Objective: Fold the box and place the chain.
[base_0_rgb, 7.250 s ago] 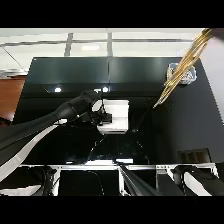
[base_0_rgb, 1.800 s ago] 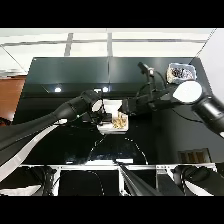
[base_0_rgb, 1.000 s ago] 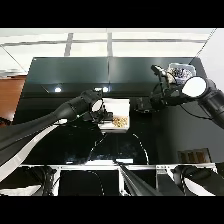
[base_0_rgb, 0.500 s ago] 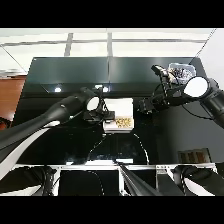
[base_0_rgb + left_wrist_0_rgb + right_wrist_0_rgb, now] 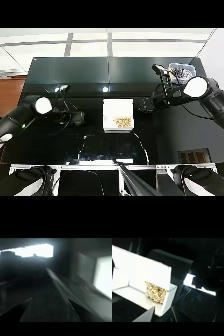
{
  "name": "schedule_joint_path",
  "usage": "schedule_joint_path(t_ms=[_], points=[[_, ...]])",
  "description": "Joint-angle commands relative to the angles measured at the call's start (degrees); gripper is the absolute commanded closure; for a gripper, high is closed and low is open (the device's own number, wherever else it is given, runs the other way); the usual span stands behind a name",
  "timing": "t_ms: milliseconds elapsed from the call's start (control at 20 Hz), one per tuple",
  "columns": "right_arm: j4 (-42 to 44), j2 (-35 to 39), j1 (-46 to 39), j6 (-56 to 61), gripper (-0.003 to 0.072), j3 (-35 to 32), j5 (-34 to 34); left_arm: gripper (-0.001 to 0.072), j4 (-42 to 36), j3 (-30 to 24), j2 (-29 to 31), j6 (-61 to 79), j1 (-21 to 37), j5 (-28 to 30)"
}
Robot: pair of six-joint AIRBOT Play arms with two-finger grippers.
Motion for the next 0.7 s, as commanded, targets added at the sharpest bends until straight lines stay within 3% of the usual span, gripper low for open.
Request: schedule_joint_path(t_ms=[0, 50, 100, 200, 350, 650], points=[[0.0, 0.0, 0.0, 0.3, 0.0433, 0.0, -1.4, 0.0194, -30.7, -10.2, 1.2, 61.8, 7.6, -3.9], [0.0, 0.0, 0.0, 0.5, 0.0433, 0.0, -1.3, 0.0061, -30.6, -11.0, 1.2, 71.4, 6.7, -4.9], [0.0, 0.0, 0.0, 0.6, 0.0433, 0.0, -1.2, -0.0004, -30.2, -11.3, 1.2, 79.2, 5.4, -4.4], [0.0, 0.0, 0.0, 1.3, 0.0433, 0.0, -1.2, -0.0004, -30.1, -11.2, 1.2, 93.1, 2.6, -1.3], [0.2, 0.0, 0.0, 1.6, 0.0433, 0.0, -0.9, -0.0004, -31.5, -11.0, 0.0, 102.4, -1.0, 9.1], [0.2, 0.0, 0.0, 1.6, 0.0433, 0.0, -0.8, -0.0004, -33.7, -3.0, -11.6, 106.7, -1.5, 7.0]])
